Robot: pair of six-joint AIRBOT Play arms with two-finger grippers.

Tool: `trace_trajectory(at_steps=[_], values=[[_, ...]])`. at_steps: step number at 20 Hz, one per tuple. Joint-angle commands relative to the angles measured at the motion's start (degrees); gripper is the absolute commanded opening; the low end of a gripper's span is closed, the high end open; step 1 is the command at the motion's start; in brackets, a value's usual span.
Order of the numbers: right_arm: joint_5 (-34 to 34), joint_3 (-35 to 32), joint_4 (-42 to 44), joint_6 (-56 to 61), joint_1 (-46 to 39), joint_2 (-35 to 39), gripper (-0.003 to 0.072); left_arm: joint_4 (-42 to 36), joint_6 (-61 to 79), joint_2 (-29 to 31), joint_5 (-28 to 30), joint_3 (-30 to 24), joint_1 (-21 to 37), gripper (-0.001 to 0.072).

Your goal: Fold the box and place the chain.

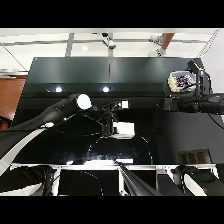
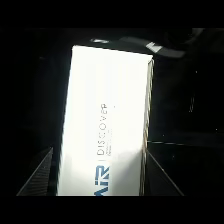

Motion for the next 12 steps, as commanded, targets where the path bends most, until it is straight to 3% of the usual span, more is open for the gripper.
trace_trajectory(at_steps=[1, 12], values=[[0.04, 0.02, -0.02, 0.04, -0.02, 0.07, 0.0012, 0.15, -0.31, -0.02, -2.32, 0.04, -0.02, 0.0709], [0.02, 0.02, 0.00, 0.07, -0.02, 0.07, 0.0012, 2.89, -0.42, -0.04, 1.01, -0.22, -2.16, 0.0712]])
